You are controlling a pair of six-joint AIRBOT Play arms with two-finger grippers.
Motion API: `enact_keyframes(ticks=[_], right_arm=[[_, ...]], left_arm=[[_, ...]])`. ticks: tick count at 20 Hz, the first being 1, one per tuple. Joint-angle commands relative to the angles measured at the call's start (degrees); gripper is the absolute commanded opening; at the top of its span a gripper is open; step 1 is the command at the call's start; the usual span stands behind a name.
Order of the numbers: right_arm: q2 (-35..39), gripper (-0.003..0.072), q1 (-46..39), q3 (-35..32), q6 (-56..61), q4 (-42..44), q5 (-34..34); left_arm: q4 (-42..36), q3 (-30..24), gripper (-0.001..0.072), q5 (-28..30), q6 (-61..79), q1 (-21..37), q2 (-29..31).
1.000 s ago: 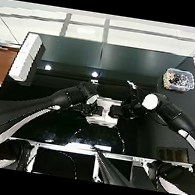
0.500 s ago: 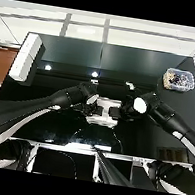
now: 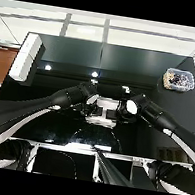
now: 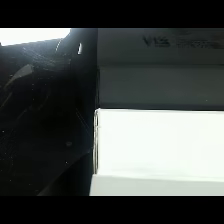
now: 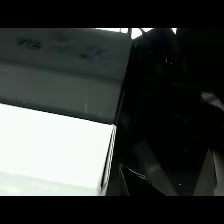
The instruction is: Fold the box and place the chain.
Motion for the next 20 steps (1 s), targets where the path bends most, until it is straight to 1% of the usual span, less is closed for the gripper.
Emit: enact_keyframes(ticks=[1, 5, 6, 7, 8, 9, 13, 15, 16, 17, 19, 20], right_arm=[[-1.14, 0.0232, 0.11, 0.28, 1.86, 0.26, -0.66], [-1.4, 0.0227, 0.11, 0.44, 3.39, 0.04, -0.9], [-1.64, 0.014, 0.11, 0.46, 3.39, 0.07, -0.48], [-1.84, 0.0124, 0.24, 0.46, 3.37, 0.07, -0.31], [-1.9, 0.0043, 0.33, 0.46, 3.39, 0.28, -0.33], [-1.92, 0.0009, 0.37, 0.55, 3.56, 0.31, -0.5], [-1.97, 0.0005, 0.35, 0.72, 5.55, 0.09, -0.31], [-1.95, 0.0022, 0.35, 0.72, 5.55, 0.13, -0.35], [-1.95, 0.0141, 0.33, 0.72, 5.55, 0.17, -0.33], [-1.95, 0.0153, 0.35, 0.74, 5.51, 0.24, -0.24], [-1.95, 0.0149, 0.35, 0.72, 5.51, 0.28, 0.11], [-1.95, 0.0115, 0.35, 0.72, 5.51, 0.31, 0.09]], left_arm=[[0.04, -0.02, 0.003, -0.02, -0.02, 0.04, -0.02], [0.07, -0.02, 0.003, 0.15, -0.02, 0.04, -0.02], [0.07, -0.02, 0.003, 0.13, -0.02, 0.04, -0.02], [0.04, -0.02, 0.0031, 0.13, -0.02, 0.04, -0.02], [0.04, -0.02, 0.003, 0.13, -0.02, 0.04, -0.02], [0.04, -0.02, 0.0031, 0.13, -0.02, 0.04, -0.02], [0.04, -0.02, 0.003, 0.13, -0.02, 0.04, -0.02], [0.04, -0.02, 0.003, 0.13, -0.02, 0.04, -0.02], [0.04, -0.02, 0.003, 0.13, -0.02, 0.04, -0.02], [0.07, -0.02, 0.003, 0.13, -0.02, 0.04, -0.02], [0.04, -0.02, 0.0031, 0.17, -0.02, 0.04, -0.02], [0.04, -0.02, 0.003, 0.15, -0.02, 0.04, -0.02]])
